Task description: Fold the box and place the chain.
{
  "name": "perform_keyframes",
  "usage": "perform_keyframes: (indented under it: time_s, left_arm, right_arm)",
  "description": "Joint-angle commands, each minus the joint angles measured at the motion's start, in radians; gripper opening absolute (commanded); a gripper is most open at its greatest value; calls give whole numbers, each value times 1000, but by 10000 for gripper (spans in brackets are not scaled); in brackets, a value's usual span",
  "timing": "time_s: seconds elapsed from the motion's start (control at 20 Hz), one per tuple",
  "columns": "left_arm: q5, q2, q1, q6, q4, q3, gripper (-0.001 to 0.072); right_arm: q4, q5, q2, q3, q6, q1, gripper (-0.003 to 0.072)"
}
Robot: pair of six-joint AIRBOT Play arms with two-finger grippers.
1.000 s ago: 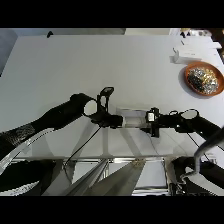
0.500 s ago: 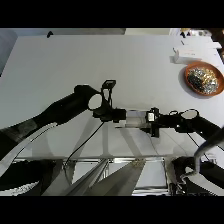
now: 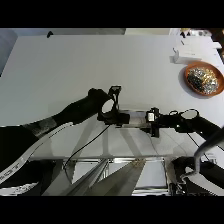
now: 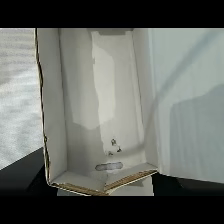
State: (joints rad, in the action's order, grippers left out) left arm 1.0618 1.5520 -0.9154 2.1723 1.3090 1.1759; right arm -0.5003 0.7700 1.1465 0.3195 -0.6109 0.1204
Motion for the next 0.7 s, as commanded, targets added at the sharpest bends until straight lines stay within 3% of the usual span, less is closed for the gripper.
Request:
perform_keyframes:
  time_s: [0.0,0.4,0.5,0.65]
  left_arm:
    - [-33,39,-15,35,24,13,292]
    - [6,75,-22,108,106,38,261]
    - [52,95,-24,105,120,78,207]
    - [149,157,-36,94,121,156,206]
  right_arm:
    - [0,0,0,0,0,0,459]
    - [0,0,0,0,0,0,459]
    - [0,0,0,0,0,0,459]
    - [0,0,0,0,0,0,459]
